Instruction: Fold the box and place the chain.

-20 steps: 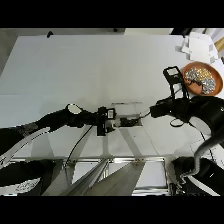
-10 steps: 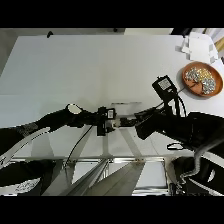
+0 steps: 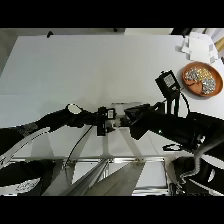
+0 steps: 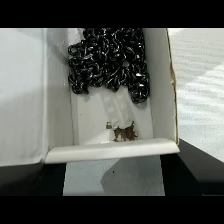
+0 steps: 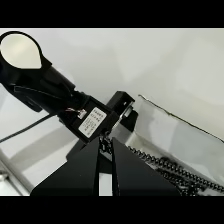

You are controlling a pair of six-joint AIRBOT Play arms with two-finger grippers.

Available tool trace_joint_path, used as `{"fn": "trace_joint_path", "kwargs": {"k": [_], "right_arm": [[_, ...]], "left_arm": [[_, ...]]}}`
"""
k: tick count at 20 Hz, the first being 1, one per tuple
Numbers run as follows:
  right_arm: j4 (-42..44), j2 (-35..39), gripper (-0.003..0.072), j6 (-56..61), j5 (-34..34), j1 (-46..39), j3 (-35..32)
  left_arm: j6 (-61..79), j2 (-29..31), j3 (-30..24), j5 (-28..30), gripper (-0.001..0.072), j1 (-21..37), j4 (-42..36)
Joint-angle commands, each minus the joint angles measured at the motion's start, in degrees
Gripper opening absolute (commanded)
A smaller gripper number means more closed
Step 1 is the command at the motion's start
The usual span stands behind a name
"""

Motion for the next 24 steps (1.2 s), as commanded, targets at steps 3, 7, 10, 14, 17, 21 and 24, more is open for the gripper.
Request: {"fn": "trace_joint_path", "kwargs": {"k": [3, 7, 10, 14, 17, 21, 24], "right_arm": [[-0.55, -3.21, 0.0022, 0.0, 1.88, 0.09, -0.85], [-0.37, -8.7, 0.0022, 0.02, -1.01, 0.09, -4.39], [-0.09, -13.4, 0.0022, 0.02, -3.69, 0.09, -5.35], [-0.07, -18.95, 0.0022, 0.07, -7.69, 0.07, -5.33], [-0.09, -21.4, 0.0022, 0.24, -7.21, 0.07, -5.35], [-0.13, -21.62, 0.0094, 7.61, -6.6, -2.71, -5.33], [-0.07, -21.62, 0.0207, 7.54, -3.72, -4.44, -5.33]], "left_arm": [[0.0, 0.0, 0.04, 0.0, 0.0069, -0.04, 0.02], [0.0, 0.0, 0.04, 0.02, 0.0069, -0.04, 0.02], [0.0, 0.0, 0.04, 0.0, 0.0069, -0.04, 0.02], [0.0, 0.0, 0.04, 0.0, 0.0069, -0.04, 0.02], [0.0, 0.0, 0.04, 0.0, 0.0069, -0.04, 0.02], [0.0, 0.0, 0.04, 0.0, 0.0069, -0.04, 0.02], [0.0, 0.0, 0.04, 0.0, 0.0069, -0.04, 0.02]]}}
